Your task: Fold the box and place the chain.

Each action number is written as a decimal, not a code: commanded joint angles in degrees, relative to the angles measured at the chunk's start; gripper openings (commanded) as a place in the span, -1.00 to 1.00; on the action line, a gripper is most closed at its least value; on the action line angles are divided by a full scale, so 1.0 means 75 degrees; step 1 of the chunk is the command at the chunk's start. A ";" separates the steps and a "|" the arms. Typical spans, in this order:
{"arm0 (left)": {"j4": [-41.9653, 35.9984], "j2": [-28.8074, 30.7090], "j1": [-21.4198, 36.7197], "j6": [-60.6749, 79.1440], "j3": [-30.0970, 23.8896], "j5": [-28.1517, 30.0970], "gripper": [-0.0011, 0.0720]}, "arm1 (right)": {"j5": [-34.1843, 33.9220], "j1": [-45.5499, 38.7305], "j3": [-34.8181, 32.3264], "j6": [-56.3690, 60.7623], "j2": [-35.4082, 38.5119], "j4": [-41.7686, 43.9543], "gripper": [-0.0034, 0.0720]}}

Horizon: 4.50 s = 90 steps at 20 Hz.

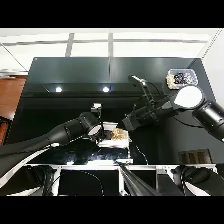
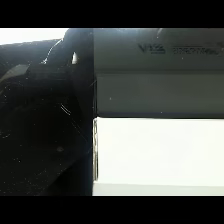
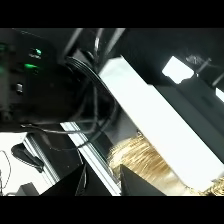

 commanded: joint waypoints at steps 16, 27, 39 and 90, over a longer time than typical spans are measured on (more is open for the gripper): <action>0.0000 0.0003 0.0006 0.0003 -0.0003 0.0006 -0.89 | -0.2212 -0.1734 -0.4508 -0.4336 0.2311 -0.1180 0.96; 0.0000 0.0003 0.0003 0.0003 -0.0003 0.0000 -0.89 | -0.4121 0.0382 -0.4972 -1.0462 0.0898 0.0982 0.94; 0.0000 0.0003 0.0006 0.0003 -0.0003 0.0003 -0.89 | -0.4768 0.0382 -0.4911 -1.0841 0.0289 0.1355 0.15; -0.0192 0.0012 0.0006 -0.0012 0.0160 -0.0204 0.30 | 0.1134 -0.3934 -0.1877 -0.4456 0.2448 0.1364 0.40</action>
